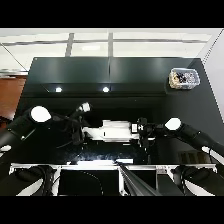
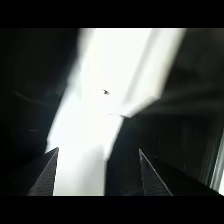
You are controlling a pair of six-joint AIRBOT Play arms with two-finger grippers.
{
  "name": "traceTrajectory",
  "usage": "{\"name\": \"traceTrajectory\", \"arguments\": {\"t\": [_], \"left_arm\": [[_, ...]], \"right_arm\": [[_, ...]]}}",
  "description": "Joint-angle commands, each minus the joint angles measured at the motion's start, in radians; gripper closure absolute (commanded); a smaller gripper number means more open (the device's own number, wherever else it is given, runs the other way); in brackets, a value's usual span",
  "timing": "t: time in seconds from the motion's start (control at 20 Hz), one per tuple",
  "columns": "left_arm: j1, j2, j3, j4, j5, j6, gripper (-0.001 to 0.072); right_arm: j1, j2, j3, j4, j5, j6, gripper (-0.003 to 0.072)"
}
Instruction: Fold the box and place the chain.
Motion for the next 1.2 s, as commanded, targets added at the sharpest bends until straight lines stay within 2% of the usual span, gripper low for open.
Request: {"name": "traceTrajectory", "arguments": {"t": [0.0, 0.05, 0.2, 0.45, 0.5, 0.6, 0.65, 0.95, 1.15], "left_arm": [[-0.07, -0.064, -0.001, 0.051, 0.06, 0.117, 0.0146], [-0.08, -0.079, -0.001, 0.02, 0.094, 0.117, 0.0146], [-0.093, -0.114, -0.001, -0.063, 0.135, 0.118, 0.0146], [-0.164, -0.129, -0.001, -0.066, 0.209, 0.118, 0.0148], [-0.177, -0.129, -0.001, -0.063, 0.217, 0.119, 0.0175], [-0.188, -0.129, -0.001, -0.046, 0.218, 0.119, 0.0345], [-0.187, -0.129, -0.001, -0.044, 0.223, 0.118, 0.0382], [-0.188, -0.129, -0.001, -0.078, 0.296, 0.118, 0.0382], [-0.206, -0.129, -0.001, -0.118, 0.285, 0.118, 0.0383]], "right_arm": [[-0.001, 0.0, 0.0, 0.0, 0.002, 0.0, 0.0343], [-0.001, 0.0, 0.0, 0.0, 0.002, 0.0, 0.0446], [-0.001, 0.0, 0.0, 0.0, 0.002, 0.0, 0.0455], [-0.001, 0.0, 0.0, 0.0, 0.002, 0.0, 0.0455], [-0.001, 0.0, 0.0, 0.0, 0.002, 0.0, 0.0455], [0.0, 0.0, 0.0, 0.0, 0.002, 0.0, 0.0456], [-0.001, 0.0, 0.0, 0.0, 0.002, 0.0, 0.0455], [-0.001, 0.0, 0.0, 0.0, 0.002, 0.0, 0.0455], [-0.001, 0.0, 0.0, 0.0, 0.002, 0.0, 0.0455]]}}
